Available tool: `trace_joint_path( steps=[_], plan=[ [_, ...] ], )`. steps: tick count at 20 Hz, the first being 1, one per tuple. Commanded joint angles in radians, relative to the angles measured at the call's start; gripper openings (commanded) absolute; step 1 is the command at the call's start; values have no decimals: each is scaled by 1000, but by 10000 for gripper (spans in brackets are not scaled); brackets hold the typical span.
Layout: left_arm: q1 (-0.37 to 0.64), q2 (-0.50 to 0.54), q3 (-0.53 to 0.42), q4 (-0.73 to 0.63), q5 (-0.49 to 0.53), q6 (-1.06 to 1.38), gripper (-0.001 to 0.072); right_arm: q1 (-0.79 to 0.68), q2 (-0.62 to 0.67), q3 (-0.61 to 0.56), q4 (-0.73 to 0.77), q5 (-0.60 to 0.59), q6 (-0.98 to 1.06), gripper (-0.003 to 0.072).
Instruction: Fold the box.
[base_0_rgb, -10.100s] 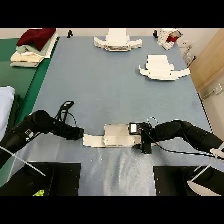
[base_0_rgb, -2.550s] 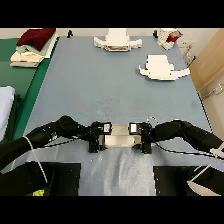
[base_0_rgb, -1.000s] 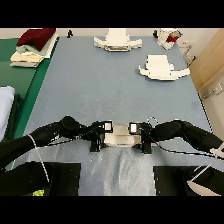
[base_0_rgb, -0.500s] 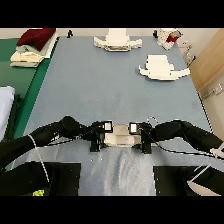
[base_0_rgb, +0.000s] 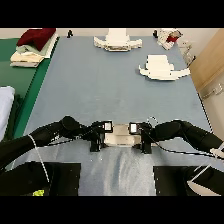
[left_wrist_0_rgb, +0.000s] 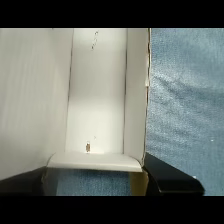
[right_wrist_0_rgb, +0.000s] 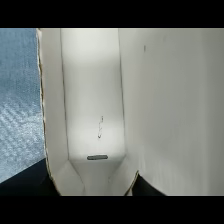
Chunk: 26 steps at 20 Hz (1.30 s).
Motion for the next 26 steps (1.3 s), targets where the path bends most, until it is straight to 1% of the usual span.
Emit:
trace_joint_path(
  steps=[1, 8, 9, 11, 12, 14, 16, 18, 20, 21, 22, 23, 24, 25, 26],
  plan=[
    [0, 0, 0, 0, 0, 0, 463, 0, 0, 0, 0, 0, 0, 512],
    [0, 0, 0, 0, 0, 0, 463, 0, 0, 0, 1, -9, 2, 512],
    [0, 0, 0, 0, 0, 0, 463, 0, 1, 0, 1, -24, 10, 546],
    [0, 0, 0, 0, 1, 0, 463, 0, 11, 2, -30, -30, 26, 705],
    [0, 0, 0, 0, 1, 0, 463, 0, 29, 2, -76, -31, 69, 718],
    [0, 0, 0, 0, 1, 0, 463, 0, 86, 2, -202, -48, 236, 718],
    [0, 0, 0, 0, 0, 0, 463, 0, 158, 2, -356, -116, 467, 717],
    [0, 0, 0, 0, 0, 0, 463, 0, 234, 9, -449, -243, 693, 715],
    [0, 0, 0, 0, 0, 0, 463, 0, 301, 36, -449, -383, 940, 713],
    [0, 0, 0, 0, 0, 0, 463, 0, 327, 50, -409, -428, 1093, 686],
    [0, 0, 0, 0, 1, 0, 463, 0, 341, 56, -344, -445, 1224, 615],
    [0, 0, 0, 0, 1, 0, 463, 0, 346, 55, -244, -437, 1328, 533],
    [0, 0, 0, 0, 1, 0, 462, 0, 337, 55, -140, -413, 1381, 498],
    [0, 0, 0, 0, 1, 0, 463, 2, 319, 55, -21, -362, 1404, 399],
    [0, 0, 0, 0, 1, 0, 463, 8, 298, 55, 74, -298, 1405, 250]
  ],
)
